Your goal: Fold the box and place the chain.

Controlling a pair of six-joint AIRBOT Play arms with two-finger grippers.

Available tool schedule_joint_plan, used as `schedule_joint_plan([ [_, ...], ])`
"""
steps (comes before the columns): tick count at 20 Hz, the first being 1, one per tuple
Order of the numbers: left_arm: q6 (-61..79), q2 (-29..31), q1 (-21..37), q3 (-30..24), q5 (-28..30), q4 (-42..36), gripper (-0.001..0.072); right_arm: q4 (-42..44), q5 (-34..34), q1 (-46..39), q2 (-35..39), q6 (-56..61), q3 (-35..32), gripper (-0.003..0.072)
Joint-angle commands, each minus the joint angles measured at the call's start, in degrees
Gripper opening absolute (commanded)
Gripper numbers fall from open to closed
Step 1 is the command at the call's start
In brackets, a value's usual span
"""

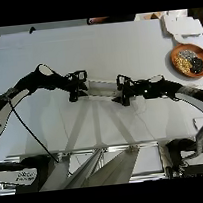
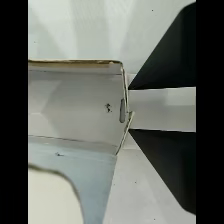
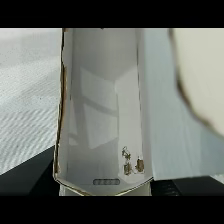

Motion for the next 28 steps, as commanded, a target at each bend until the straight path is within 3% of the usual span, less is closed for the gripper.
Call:
schedule_joint_plan([
  [1,0.2,0.0,0.0,0.0,-0.9,-0.7,0.0148,0.0,0.0,0.0,0.0,0.0,0.0,0.0453],
  [2,0.8,0.0,0.0,0.0,-1.5,-0.7,0.0049,0.0,0.0,0.0,0.0,0.0,0.0,0.0453],
  [3,1.5,0.0,0.0,0.0,-2.1,-0.7,0.0008,0.0,0.0,0.0,0.0,0.0,0.0,0.0453],
  [11,2.3,-0.2,0.0,0.0,-2.7,-5.8,0.0020,0.0,0.0,0.0,0.0,0.0,0.0,0.0453],
  [13,2.3,-0.4,0.0,0.0,-2.7,-5.8,0.0164,0.0,0.0,0.0,0.0,0.0,0.0,0.0453],
  [16,2.3,-1.0,0.0,0.0,-2.7,-5.8,0.0177,0.0,0.0,0.0,0.0,0.0,0.0,0.0453],
  [17,2.3,-1.2,0.0,0.0,-2.6,-5.8,0.0219,0.0,0.0,0.0,0.0,0.0,0.0,0.0453],
  [19,2.2,-1.2,0.0,0.0,-2.4,-5.8,0.0468,0.0,0.0,0.0,0.0,0.0,0.0,0.0453],
  [21,2.2,-1.2,0.0,0.0,-2.4,-5.8,0.0474,0.0,0.0,0.0,0.0,0.0,0.0,0.0453],
  [22,2.2,-1.2,0.0,0.0,-2.5,-5.8,0.0446,0.0,0.0,0.0,0.0,0.0,0.0,0.0453],
  [23,2.2,-1.2,0.0,0.0,-2.5,-5.8,0.0366,0.0,0.0,0.0,0.0,0.0,0.0,0.0453],
  [26,2.2,-1.2,0.0,0.0,-2.6,-5.8,0.0067,0.0,0.0,0.0,0.0,0.0,0.0,0.0453],
  [27,2.2,-1.1,0.0,0.0,-2.8,-5.8,0.0012,0.0,0.0,0.0,0.0,0.0,0.0,0.0453],
  [28,2.2,-0.9,-0.1,0.0,-2.7,-5.8,0.0010,0.0,0.0,0.0,0.0,0.0,0.0,0.0453],
])
